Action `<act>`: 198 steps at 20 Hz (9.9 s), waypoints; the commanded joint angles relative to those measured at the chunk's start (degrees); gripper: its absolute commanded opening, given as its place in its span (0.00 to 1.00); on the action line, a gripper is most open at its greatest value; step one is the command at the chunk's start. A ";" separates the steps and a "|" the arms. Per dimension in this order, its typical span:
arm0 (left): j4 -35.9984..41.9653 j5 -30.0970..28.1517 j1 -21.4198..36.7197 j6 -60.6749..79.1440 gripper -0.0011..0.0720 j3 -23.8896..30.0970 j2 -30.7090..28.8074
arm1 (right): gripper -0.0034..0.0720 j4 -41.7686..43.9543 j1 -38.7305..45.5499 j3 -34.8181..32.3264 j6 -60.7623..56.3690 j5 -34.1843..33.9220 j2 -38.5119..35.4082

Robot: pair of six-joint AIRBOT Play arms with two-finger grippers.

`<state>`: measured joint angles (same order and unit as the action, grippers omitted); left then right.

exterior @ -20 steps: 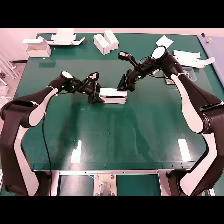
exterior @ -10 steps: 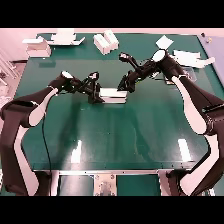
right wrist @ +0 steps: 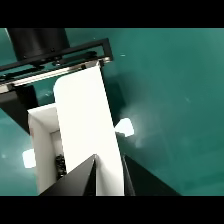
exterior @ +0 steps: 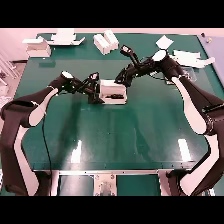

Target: Fold the box and place the chain.

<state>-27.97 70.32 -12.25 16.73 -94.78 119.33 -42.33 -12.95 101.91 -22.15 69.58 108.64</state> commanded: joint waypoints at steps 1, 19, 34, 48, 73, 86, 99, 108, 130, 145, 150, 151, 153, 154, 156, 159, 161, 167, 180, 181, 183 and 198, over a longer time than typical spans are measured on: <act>0.17 -0.74 0.11 -0.22 0.75 -0.04 -0.04 | 0.31 1.42 -0.17 -0.17 1.27 3.58 -0.04; 0.20 -0.74 0.11 -0.22 0.75 -0.04 -0.04 | 0.28 0.13 -0.20 -7.63 3.69 4.83 -3.65; 0.20 -0.72 0.11 -0.22 0.75 -0.04 -0.04 | 0.28 1.79 -0.66 -11.13 10.84 -5.25 -6.10; 0.20 -0.70 0.11 -0.22 0.75 -0.04 -0.04 | 0.26 1.84 -1.22 -15.04 12.35 -9.64 -6.12; 0.20 -0.72 0.11 -0.22 0.75 -0.04 -0.04 | 0.22 18.80 3.34 -23.96 27.34 -3.19 -6.05; 0.20 -0.72 0.11 -0.22 0.75 -0.04 -0.04 | 0.10 17.90 3.39 -27.28 28.63 -2.01 -5.75; 0.20 -0.72 0.11 -0.22 0.75 -0.04 -0.04 | 0.06 27.67 3.41 -20.72 28.20 13.60 -4.63; 0.20 -0.74 0.11 -0.22 0.75 -0.04 -0.04 | 0.06 21.03 2.27 -20.96 14.64 -6.16 -2.49; 0.20 -0.76 0.11 -0.22 0.75 -0.04 -0.04 | 0.05 12.68 0.72 -21.49 8.26 -4.74 -3.69; 0.22 -0.72 0.09 -0.22 0.75 -0.04 -0.04 | 0.05 5.70 6.10 -31.39 -13.27 -13.51 -33.77; 0.24 -0.85 0.11 -0.20 0.75 -0.04 -0.04 | 0.05 1.95 12.00 -50.42 -13.22 -20.31 -51.78; 0.24 -0.92 0.11 -0.20 0.75 -0.04 -0.04 | 0.05 0.87 14.01 -54.10 -13.46 -21.53 -55.47; 0.26 -0.90 0.09 -0.20 0.75 -0.04 -0.04 | 0.05 0.13 18.60 -61.16 -13.44 -24.46 -62.79; 0.28 -1.01 0.11 -0.20 0.75 -0.07 -0.04 | 0.05 0.02 21.03 -64.22 -13.38 -25.79 -66.23; 0.37 -1.44 0.11 -0.20 0.75 -0.09 -0.04 | 0.05 0.02 26.05 -69.20 -12.04 -26.62 -72.50; 1.36 -1.20 0.11 -0.22 0.75 -0.09 -0.04 | 0.05 -0.37 31.52 -74.34 -10.12 -26.69 -78.93; 2.12 -0.85 0.11 -0.22 0.75 -0.09 -0.04 | 0.05 -0.33 32.44 -76.30 -9.46 -26.69 -80.04; 3.37 -2.40 0.17 -0.31 0.34 -0.09 -0.81 | 0.05 -0.15 32.30 -76.63 -8.68 -26.69 -80.02; 1.99 -6.88 6.93 -17.33 0.03 0.20 -8.20 | 0.05 -0.15 32.33 -76.63 -8.70 -26.71 -80.00; 1.99 -7.65 8.26 -18.38 0.03 0.72 -9.55 | 0.05 -0.15 32.33 -76.63 -8.70 -26.71 -79.97; 1.51 -9.11 10.84 -19.98 0.03 2.38 -12.00 | 0.05 -0.15 32.33 -76.63 -8.70 -26.73 -79.97; 12.41 -56.28 18.18 -18.78 0.03 40.00 -41.72 | 0.05 3.37 32.33 -76.65 -8.90 -26.75 -79.95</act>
<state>-19.84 24.86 5.72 -3.70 -60.51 81.73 -39.38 19.38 25.28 -31.03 42.85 28.69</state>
